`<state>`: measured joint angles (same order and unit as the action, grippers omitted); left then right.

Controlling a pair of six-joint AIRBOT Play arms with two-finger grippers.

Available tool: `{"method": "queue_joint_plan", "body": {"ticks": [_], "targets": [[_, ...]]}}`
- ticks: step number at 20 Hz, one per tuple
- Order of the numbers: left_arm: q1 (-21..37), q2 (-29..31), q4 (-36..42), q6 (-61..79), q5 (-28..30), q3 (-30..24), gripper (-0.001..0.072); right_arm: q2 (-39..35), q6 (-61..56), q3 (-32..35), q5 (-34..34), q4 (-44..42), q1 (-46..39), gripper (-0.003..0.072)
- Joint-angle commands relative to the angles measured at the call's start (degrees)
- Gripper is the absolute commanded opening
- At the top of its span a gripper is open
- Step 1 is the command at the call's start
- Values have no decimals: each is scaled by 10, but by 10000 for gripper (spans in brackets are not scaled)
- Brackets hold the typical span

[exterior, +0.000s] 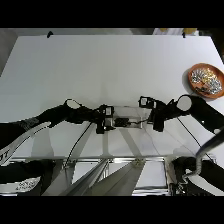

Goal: Fold the box and place the chain.

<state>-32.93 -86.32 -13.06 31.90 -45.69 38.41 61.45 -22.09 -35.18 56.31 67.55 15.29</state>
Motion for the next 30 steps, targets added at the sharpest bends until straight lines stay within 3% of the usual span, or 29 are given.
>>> {"method": "queue_joint_plan", "body": {"ticks": [1,5,8,12,17,19,22,28,30], "targets": [[0,0,0,0,0,0,132,-65,-36,-32,59,22,0,17],[0,0,0,0,0,0,132,-86,-52,-129,149,-38,35,17],[0,0,0,0,0,0,132,-85,-85,-181,122,-93,96,18],[0,0,0,0,0,1,132,-61,-102,-183,38,-136,156,18],[0,0,0,0,0,1,132,30,-157,-182,59,-113,180,18],[0,0,0,0,0,0,132,59,-170,-181,66,-100,180,38],[0,0,0,0,0,0,132,70,-170,-181,62,-66,179,206],[0,0,0,0,0,1,132,-22,-172,-188,65,2,82,194],[0,0,0,0,0,0,132,-38,-211,-188,75,3,17,85]]}}
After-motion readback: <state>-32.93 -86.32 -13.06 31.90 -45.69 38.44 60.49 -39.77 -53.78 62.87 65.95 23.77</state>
